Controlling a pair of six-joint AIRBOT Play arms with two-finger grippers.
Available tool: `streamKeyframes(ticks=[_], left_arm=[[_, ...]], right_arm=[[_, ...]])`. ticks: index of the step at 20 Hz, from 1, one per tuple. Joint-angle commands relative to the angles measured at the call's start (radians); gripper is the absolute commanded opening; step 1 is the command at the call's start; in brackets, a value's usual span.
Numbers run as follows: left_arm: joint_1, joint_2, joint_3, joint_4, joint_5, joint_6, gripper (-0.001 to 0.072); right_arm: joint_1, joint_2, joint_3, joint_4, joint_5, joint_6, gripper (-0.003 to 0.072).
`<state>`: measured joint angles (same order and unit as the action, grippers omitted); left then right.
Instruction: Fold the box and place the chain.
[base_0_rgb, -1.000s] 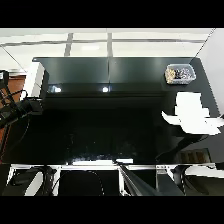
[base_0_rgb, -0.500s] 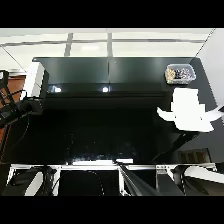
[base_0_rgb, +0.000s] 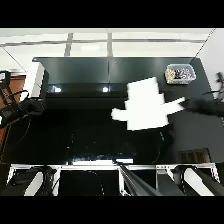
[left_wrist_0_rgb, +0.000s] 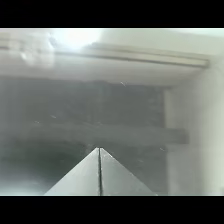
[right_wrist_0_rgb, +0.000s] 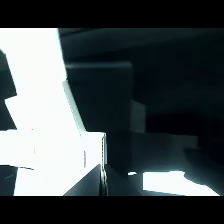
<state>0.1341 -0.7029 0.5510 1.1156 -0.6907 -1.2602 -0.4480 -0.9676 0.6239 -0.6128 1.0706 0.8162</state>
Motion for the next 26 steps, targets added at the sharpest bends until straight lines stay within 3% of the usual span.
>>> streamKeyframes(ticks=[1,4,7,8,9,11,14,16,21,26], left_arm=[[-0.036,-0.047,0.0,-0.099,-0.053,0.0,0.003],[-0.141,-0.116,0.0,-0.146,-0.051,0.0,0.003],[-0.233,-0.216,0.01,-0.223,-0.067,0.0,0.0047],[-0.254,-0.259,0.026,-0.249,-0.075,0.001,0.0262],[-0.271,-0.303,0.05,-0.27,-0.09,0.001,0.0695],[-0.28,-0.401,0.121,-0.329,-0.211,0.099,0.0705],[-0.28,-0.584,0.233,-0.549,-0.436,0.303,0.0705],[-0.282,-0.683,0.291,-0.599,-0.437,0.322,0.0704],[-0.333,-0.878,0.439,-0.553,-0.449,0.306,0.0704],[-0.38,-1.029,0.578,-0.509,-0.608,0.314,0.0683]], right_arm=[[0.253,0.092,-0.23,0.242,-0.191,-0.003,0.0024],[0.492,0.092,-0.314,0.311,-0.404,0.003,0.0024],[0.619,0.092,-0.324,0.31,-0.536,0.037,0.0024],[0.637,0.092,-0.324,0.309,-0.557,0.04,0.0023],[0.64,0.092,-0.324,0.31,-0.558,0.04,0.0023],[0.641,0.092,-0.324,0.309,-0.555,0.04,0.0024],[0.642,0.092,-0.324,0.309,-0.524,0.04,0.0024],[0.642,0.092,-0.324,0.306,-0.505,0.04,0.0024],[0.642,0.092,-0.324,0.306,-0.506,0.039,0.0024],[0.642,0.092,-0.324,0.306,-0.499,0.04,0.0024]])
